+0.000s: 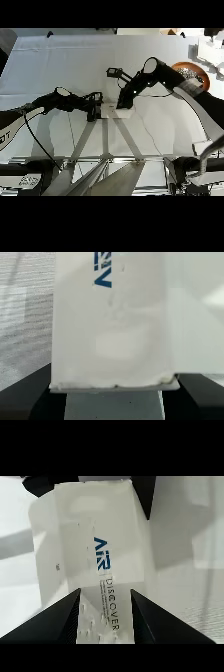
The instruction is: Fold the box and place the chain.
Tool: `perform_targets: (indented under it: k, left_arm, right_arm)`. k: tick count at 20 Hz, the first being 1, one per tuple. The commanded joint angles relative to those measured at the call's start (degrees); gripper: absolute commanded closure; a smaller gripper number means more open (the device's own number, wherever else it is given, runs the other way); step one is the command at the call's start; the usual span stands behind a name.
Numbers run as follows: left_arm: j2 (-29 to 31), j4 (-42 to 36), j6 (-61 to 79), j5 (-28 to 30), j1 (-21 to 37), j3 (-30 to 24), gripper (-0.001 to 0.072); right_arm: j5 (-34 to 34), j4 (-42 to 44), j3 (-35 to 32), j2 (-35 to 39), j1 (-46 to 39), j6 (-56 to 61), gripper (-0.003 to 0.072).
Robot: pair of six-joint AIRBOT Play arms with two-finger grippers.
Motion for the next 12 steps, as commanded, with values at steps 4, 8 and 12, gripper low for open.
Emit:
perform_targets:
  k: [4,8,12]
  left_arm:
    - [0.00,0.00,0.00,0.00,0.00,-0.02,0.0499]
    - [0.00,0.00,0.00,0.00,-0.02,-0.02,0.0499]
    - [0.00,0.00,0.02,0.02,-0.02,-0.02,0.0499]
  right_arm:
    - [-11.78,-3.06,-7.72,8.24,4.17,-5.16,0.0371]
    - [-13.55,-2.89,-10.97,9.09,5.20,-5.16,0.0370]
    - [-16.13,-2.95,-11.21,10.29,6.05,-5.18,0.0345]
